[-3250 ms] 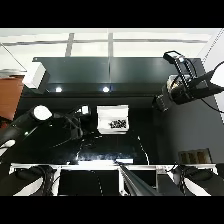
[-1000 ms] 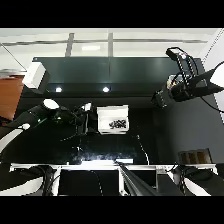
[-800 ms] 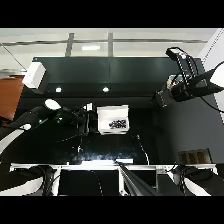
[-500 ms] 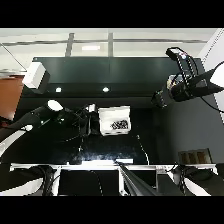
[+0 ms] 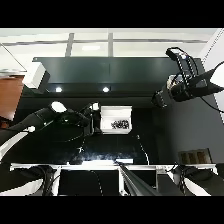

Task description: Fold the box and place the chain.

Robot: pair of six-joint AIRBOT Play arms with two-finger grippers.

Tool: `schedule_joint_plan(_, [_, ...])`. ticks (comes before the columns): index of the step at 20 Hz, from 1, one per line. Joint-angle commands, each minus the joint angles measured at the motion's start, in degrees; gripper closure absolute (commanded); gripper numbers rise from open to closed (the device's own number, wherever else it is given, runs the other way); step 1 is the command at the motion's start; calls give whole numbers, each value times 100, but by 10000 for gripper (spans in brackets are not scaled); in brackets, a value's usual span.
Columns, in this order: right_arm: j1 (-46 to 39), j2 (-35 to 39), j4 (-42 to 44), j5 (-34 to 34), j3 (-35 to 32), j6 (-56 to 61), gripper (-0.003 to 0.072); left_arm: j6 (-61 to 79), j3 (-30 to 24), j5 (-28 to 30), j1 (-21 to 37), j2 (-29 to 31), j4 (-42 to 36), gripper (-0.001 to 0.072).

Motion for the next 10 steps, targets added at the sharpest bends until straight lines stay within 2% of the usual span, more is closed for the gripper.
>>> schedule_joint_plan(1, [2, -2, 0, 0, 0, 4, -14, 223, 0, -87, -9, -2, 0, -3])
schedule_joint_plan(10, [2, -2, 2, 0, 2, 7, -14, 286, 4, -7, -9, -2, 0, -3])
